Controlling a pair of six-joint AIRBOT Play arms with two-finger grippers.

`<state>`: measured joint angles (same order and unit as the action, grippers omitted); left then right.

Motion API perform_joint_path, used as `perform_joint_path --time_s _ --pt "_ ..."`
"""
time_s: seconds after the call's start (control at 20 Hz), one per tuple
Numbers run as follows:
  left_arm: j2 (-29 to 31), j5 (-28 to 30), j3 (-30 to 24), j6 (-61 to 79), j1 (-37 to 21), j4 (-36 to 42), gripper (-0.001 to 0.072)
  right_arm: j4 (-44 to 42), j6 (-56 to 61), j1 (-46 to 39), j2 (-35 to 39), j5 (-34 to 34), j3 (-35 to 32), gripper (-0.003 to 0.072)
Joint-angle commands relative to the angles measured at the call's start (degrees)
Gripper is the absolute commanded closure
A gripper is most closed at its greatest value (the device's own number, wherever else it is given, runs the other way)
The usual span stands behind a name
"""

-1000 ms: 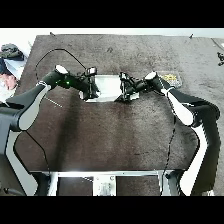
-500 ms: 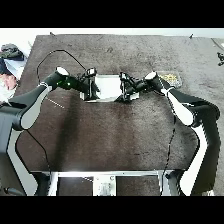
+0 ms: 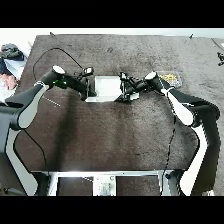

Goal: Fold the box and place the chain.

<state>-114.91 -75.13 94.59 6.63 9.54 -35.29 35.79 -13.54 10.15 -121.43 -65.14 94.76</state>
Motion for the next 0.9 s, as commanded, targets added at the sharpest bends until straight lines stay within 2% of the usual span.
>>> perform_joint_path --time_s 0.0,0.15,0.35,0.45,0.55,0.65,0.85 --pt "0.22 -8.90 1.73 -3.50 -2.64 0.22 0.0699 0.00 -0.13 0.00 -0.02 0.00 -0.02 0.0245" --pt "0.87 -13.55 4.00 -8.50 -3.65 0.20 0.0703 0.00 -0.13 0.00 -0.02 -0.02 -0.02 0.0245" --pt "6.16 -11.23 3.96 -18.95 -3.87 -2.16 0.0705 0.00 -0.13 0.00 -0.02 -0.02 -0.02 0.0245" --pt "9.60 -6.38 3.67 -25.75 -3.87 -5.16 0.0705 0.00 -0.13 0.00 -0.02 -0.02 -0.02 0.0245" --pt "14.40 5.64 1.07 -40.61 -3.96 -9.25 0.0706 0.00 -0.13 0.00 -0.02 -0.02 -0.02 0.0245" --pt "19.69 14.82 -3.61 -46.86 -4.68 -11.10 0.0705 0.00 -0.13 0.00 -0.02 -0.02 -0.02 0.0246" --pt "26.29 19.43 -14.64 -52.15 -7.56 -10.54 0.0705 0.00 -0.13 0.00 -0.02 0.00 -0.02 0.0246"
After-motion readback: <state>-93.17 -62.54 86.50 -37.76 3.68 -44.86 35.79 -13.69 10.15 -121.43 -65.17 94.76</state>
